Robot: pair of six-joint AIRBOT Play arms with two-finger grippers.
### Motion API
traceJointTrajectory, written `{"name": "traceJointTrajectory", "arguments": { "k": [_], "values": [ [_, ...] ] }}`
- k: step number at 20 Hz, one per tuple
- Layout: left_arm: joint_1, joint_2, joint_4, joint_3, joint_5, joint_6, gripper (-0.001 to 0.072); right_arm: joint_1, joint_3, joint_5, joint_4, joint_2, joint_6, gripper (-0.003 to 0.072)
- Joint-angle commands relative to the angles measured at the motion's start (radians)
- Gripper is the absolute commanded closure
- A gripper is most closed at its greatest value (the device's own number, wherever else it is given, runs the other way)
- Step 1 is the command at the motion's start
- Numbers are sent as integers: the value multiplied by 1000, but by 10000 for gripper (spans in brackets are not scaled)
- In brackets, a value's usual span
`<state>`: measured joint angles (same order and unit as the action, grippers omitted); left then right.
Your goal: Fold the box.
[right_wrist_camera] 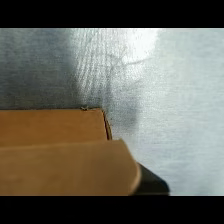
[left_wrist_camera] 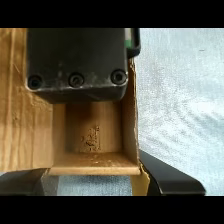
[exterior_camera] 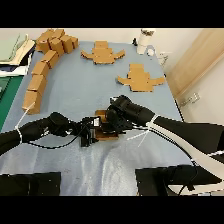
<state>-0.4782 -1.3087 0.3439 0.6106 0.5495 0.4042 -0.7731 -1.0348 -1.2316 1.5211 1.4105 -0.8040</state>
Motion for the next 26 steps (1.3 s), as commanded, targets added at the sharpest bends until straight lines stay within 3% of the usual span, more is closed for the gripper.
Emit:
{"name": "traceJointTrajectory", "arguments": {
  "k": [1,3,4,8,9,11,12,19,21,25,26],
  "values": [
    [0,0,0,0,0,0,185,0,0,-6,2,14,0,473],
    [0,0,0,0,0,0,185,0,0,-8,2,23,0,581],
    [0,1,0,0,0,0,185,0,0,-8,2,24,0,674],
    [0,1,0,0,0,0,185,0,-1,-3,3,24,-14,683],
    [0,1,0,0,0,0,185,0,-1,0,3,23,-20,649],
    [0,1,0,0,0,0,185,0,-1,-3,8,16,-20,108],
    [0,1,0,0,0,0,185,0,-1,-8,21,9,-20,61],
    [0,0,0,0,0,0,184,1,-1,-70,22,-117,-3,106],
    [0,0,0,0,0,0,184,10,-1,-72,2,-172,12,238],
    [0,0,0,0,0,0,185,92,-1,-92,2,-255,10,238],
    [0,0,0,0,0,0,185,124,-1,-93,2,-266,-3,269]
  ]
}}
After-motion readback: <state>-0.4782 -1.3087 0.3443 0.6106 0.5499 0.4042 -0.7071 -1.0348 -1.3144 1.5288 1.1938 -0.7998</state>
